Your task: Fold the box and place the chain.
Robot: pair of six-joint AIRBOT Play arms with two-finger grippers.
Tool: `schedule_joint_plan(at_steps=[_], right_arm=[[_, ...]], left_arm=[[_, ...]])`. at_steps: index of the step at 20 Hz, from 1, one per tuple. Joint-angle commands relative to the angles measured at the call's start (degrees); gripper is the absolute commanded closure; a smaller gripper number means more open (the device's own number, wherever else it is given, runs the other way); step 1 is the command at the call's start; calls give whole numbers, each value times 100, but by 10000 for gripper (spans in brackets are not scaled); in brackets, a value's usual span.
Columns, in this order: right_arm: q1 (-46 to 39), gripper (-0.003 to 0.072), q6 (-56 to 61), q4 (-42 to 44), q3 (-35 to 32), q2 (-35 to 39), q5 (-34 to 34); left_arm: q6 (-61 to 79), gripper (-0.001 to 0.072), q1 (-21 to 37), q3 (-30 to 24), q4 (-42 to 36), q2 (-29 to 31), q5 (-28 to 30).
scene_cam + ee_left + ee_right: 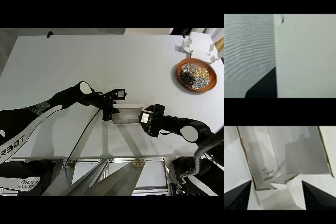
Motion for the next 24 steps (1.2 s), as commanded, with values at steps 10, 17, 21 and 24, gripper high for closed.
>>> schedule_joint_plan(at_steps=[10, 17, 21, 24], right_arm=[[-1279, 1, -3189, 2347, 470, -1307, 1060], [-1521, 8, -3366, 2861, 844, -2011, 1486], [-1519, 34, -3919, 2918, 852, -2208, 1825], [-1519, 52, -3919, 2861, 852, -2371, 1818]], left_arm=[[0, 698, -4, 0, 0, 2, -2], [2, 698, -4, 0, 0, 2, -2], [2, 698, -4, 0, 0, 2, -2], [2, 698, -4, 0, 2, 4, -2]])
